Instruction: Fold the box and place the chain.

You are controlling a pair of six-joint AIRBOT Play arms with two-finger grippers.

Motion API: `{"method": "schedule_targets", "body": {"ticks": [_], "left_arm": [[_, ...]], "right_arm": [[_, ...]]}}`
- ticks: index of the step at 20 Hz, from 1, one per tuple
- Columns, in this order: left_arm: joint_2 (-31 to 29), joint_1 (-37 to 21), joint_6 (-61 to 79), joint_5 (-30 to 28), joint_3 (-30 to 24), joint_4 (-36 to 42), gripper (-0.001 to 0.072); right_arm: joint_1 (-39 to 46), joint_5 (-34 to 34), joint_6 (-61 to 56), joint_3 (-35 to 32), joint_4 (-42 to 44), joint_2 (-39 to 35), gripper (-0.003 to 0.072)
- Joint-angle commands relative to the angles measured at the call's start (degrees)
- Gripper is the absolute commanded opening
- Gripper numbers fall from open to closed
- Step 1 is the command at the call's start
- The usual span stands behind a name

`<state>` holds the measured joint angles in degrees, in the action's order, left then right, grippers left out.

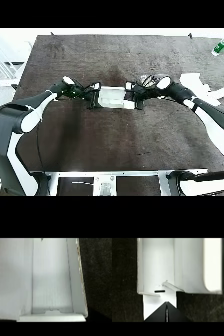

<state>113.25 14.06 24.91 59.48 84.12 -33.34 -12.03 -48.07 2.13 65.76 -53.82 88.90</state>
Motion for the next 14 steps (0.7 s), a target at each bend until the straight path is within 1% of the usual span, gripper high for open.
{"method": "schedule_targets", "body": {"ticks": [1, 3, 6, 7, 10, 14], "left_arm": [[0.0, 0.0, 0.0, 0.0, 0.0, 0.0, 0.0399], [0.0, 0.0, 0.0, 0.0, 0.0, 0.0, 0.0399], [0.0, 0.0, 0.0, 0.0, 0.0, 0.0, 0.0399], [0.0, 0.0, 0.0, 0.0, 0.0, 0.0, 0.0399], [0.0, 0.0, 0.0, 0.0, 0.0, 0.0, 0.0399], [0.0, 0.0, 0.0, 0.0, 0.0, 0.0, 0.0399]], "right_arm": [[2.2, -2.6, -10.3, 0.1, -1.1, -4.1, 0.0011], [4.0, -2.3, -20.9, 0.1, 0.5, -6.6, 0.0013], [8.4, -1.7, -45.2, 0.1, 1.3, -8.4, 0.0013], [10.0, -1.8, -51.2, 0.1, 1.2, -8.4, 0.0012], [14.8, -2.4, -61.2, -0.2, 1.2, -8.4, 0.0012], [18.8, -4.6, -67.2, -2.2, 1.3, -7.1, 0.0011]]}}
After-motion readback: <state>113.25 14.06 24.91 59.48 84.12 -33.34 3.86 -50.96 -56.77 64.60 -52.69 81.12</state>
